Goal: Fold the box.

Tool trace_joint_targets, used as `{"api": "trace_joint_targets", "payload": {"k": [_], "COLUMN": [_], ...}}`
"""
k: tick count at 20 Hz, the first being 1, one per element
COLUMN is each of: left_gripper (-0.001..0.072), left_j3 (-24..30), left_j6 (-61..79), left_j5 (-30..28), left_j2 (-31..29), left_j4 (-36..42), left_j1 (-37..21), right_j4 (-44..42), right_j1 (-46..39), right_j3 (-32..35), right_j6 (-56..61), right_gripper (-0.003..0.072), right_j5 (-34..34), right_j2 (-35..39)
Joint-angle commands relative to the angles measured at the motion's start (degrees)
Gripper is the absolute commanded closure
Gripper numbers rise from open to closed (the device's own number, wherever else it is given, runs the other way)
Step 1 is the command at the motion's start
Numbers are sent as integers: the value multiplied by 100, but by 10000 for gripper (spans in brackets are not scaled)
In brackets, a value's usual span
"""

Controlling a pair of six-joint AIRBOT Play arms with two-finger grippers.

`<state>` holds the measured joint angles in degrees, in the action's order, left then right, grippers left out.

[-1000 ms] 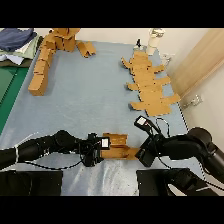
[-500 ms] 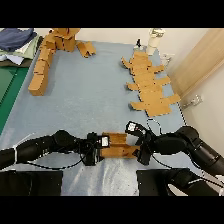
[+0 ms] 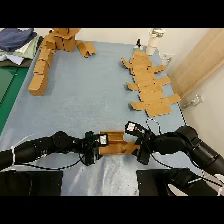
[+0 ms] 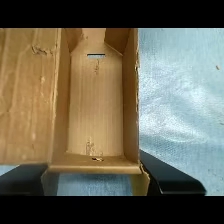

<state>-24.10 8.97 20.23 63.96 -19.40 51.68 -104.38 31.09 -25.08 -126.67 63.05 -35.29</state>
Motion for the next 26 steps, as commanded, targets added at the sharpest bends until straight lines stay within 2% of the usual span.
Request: {"api": "trace_joint_targets", "payload": {"k": [1,7,13,15,16,19,21,22,26], "left_gripper": [180,180,180,180,180,180,180,180,180], "left_j3": [72,70,70,70,70,70,70,70,70], "left_j6": [-151,-129,-129,-131,-129,-133,-131,-131,-131], "left_j5": [-118,-120,-120,-120,-120,-105,-76,-74,-74], "left_j2": [-15,-15,-15,-15,-15,-15,-15,-15,-15], "left_j4": [-57,-59,-57,-57,-57,-55,-55,-55,-55], "left_j1": [0,0,2,2,2,2,2,2,2], "right_j4": [0,-157,-826,-942,-946,-949,-1038,-1108,-1274], "right_j1": [7,7,7,7,7,7,9,9,212], "right_j3": [2,4,2,2,2,2,4,4,4], "right_j6": [-7,-485,-1349,-1687,-1790,-2000,-2000,-2002,-2192], "right_gripper": [231,231,233,263,352,537,566,605,605], "right_j5": [-20,-481,-964,-1078,-1104,-1117,-1128,-1163,-1386], "right_j2": [-7,-92,-780,-911,-940,-940,-940,-938,-942]}}
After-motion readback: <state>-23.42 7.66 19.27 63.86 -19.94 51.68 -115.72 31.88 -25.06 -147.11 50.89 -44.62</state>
